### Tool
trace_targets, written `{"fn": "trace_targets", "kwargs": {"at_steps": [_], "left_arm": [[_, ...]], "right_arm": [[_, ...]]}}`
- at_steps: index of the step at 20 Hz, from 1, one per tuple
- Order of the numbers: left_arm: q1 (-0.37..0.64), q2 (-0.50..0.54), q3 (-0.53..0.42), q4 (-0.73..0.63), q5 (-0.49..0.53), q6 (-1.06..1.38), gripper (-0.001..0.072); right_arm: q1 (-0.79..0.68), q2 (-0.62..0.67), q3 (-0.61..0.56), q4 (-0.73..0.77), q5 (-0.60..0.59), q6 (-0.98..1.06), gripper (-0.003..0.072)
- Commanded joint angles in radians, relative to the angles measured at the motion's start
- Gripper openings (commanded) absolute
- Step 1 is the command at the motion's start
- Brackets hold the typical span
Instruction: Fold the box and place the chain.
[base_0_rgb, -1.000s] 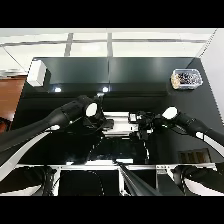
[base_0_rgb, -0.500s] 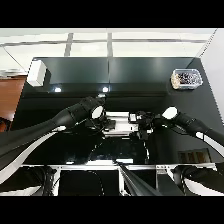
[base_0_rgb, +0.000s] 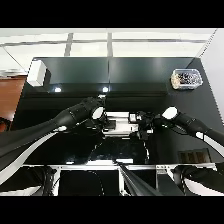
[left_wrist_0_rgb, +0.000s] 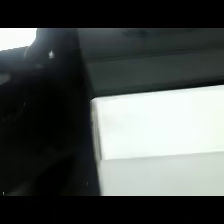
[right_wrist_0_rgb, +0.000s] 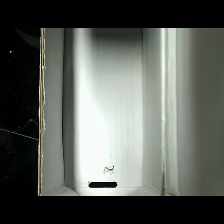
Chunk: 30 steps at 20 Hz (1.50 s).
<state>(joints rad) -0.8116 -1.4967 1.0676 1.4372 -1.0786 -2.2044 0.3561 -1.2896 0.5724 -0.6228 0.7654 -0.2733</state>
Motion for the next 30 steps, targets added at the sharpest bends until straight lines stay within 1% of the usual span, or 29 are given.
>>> {"fn": "trace_targets", "kwargs": {"at_steps": [1, 3, 4, 5, 7, 8, 9, 10, 11, 16, 21, 22, 23, 24, 25, 27, 30], "left_arm": [[0.000, 0.001, 0.015, -0.009, 0.003, -0.002, 0.0349], [0.000, 0.001, 0.023, -0.006, 0.004, -0.003, 0.0347], [0.000, -0.002, 0.026, -0.006, 0.004, -0.008, 0.0328], [0.000, -0.008, 0.028, -0.006, -0.003, -0.009, 0.0201], [-0.002, -0.015, 0.028, -0.006, -0.004, -0.013, 0.0058], [-0.004, -0.014, 0.029, -0.003, -0.003, -0.015, 0.0022], [-0.005, -0.014, 0.029, -0.003, -0.005, -0.019, 0.0022], [-0.005, -0.014, 0.029, -0.003, -0.005, -0.019, 0.0022], [-0.004, -0.014, 0.029, -0.003, -0.005, -0.019, 0.0022], [-0.004, -0.013, 0.029, -0.002, -0.005, -0.018, 0.0023], [-0.004, -0.013, 0.038, -0.001, -0.006, -0.018, 0.0022], [-0.004, -0.013, 0.041, -0.001, -0.003, -0.018, 0.0022], [-0.004, -0.013, 0.043, -0.001, -0.003, -0.018, 0.0023], [-0.004, -0.014, 0.045, 0.000, -0.003, -0.018, 0.0023], [-0.004, -0.014, 0.045, 0.002, -0.004, -0.018, 0.0023], [-0.004, -0.014, 0.045, 0.002, -0.005, -0.018, 0.0023], [-0.004, -0.014, 0.045, 0.002, -0.005, -0.018, 0.0023]], "right_arm": [[0.000, 0.000, 0.000, 0.002, 0.000, 0.004, 0.0391], [0.000, 0.000, 0.000, 0.002, 0.000, 0.004, 0.0390], [0.000, 0.000, 0.000, 0.002, 0.001, 0.004, 0.0391], [0.000, 0.000, 0.000, 0.002, 0.001, 0.004, 0.0391], [0.000, 0.000, 0.000, 0.002, 0.001, 0.004, 0.0391], [0.000, 0.001, 0.000, 0.002, 0.001, 0.004, 0.0392], [0.000, 0.001, 0.000, 0.002, 0.000, 0.011, 0.0411], [0.000, 0.003, 0.000, 0.002, -0.004, 0.041, 0.0662], [0.000, 0.011, 0.000, -0.008, -0.003, 0.074, 0.0710], [-0.001, 0.130, 0.000, -0.235, 0.070, 0.212, 0.0704], [-0.001, 0.156, 0.000, -0.174, 0.082, 0.216, 0.0702], [-0.001, 0.156, 0.000, -0.174, 0.080, 0.217, 0.0622], [-0.001, 0.156, 0.000, -0.174, 0.082, 0.217, 0.0470], [-0.001, 0.156, 0.000, -0.174, 0.085, 0.217, 0.0363], [0.000, 0.156, 0.000, -0.170, 0.084, 0.217, 0.0203], [0.000, 0.156, 0.000, -0.145, 0.074, 0.217, 0.0115], [0.000, 0.156, 0.000, -0.083, 0.059, 0.217, 0.0116]]}}
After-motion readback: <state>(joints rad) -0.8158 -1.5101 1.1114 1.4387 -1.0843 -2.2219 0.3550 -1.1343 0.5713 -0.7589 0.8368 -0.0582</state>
